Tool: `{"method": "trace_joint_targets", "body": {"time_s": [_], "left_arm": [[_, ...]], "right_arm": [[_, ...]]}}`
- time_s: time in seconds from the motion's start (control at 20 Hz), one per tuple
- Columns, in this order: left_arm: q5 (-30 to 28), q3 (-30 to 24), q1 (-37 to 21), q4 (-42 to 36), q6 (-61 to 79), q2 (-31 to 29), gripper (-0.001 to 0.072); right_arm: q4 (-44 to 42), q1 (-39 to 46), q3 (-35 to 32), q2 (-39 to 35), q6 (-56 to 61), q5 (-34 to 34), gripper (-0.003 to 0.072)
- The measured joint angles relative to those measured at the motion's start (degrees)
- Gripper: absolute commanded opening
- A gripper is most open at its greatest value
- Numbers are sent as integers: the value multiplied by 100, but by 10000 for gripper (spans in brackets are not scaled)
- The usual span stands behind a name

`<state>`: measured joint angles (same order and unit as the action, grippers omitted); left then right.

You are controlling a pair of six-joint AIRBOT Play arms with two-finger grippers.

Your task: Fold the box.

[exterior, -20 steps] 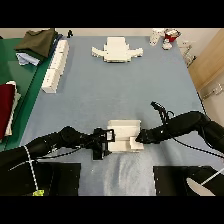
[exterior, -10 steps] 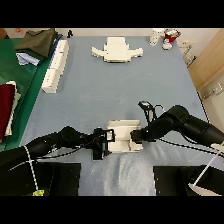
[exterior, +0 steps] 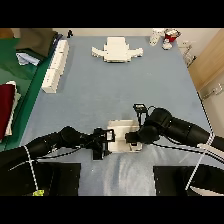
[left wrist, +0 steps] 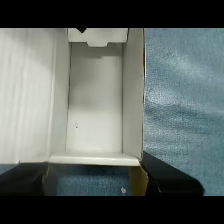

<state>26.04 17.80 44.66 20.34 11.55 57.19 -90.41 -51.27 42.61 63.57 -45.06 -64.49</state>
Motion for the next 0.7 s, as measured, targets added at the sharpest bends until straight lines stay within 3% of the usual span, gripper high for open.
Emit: {"method": "trace_joint_targets", "body": {"time_s": [0.35, 0.4, 0.55, 0.6, 0.7], "left_arm": [[0, 0, 0, 2, 0, 0, 437], [0, 0, 0, 2, 0, 0, 437], [0, 0, 0, 0, 0, 2, 437], [0, 0, 0, 0, -2, 2, 437], [0, 0, 0, -2, -20, 4, 437]], "right_arm": [[629, -511, 46, 210, 1001, -269, 398], [664, -531, 46, 254, 1054, -273, 282], [713, -566, 48, 341, 1143, -258, 68], [734, -581, 48, 356, 1165, -251, 19], [732, -579, 52, 374, 1202, -229, 5]]}}
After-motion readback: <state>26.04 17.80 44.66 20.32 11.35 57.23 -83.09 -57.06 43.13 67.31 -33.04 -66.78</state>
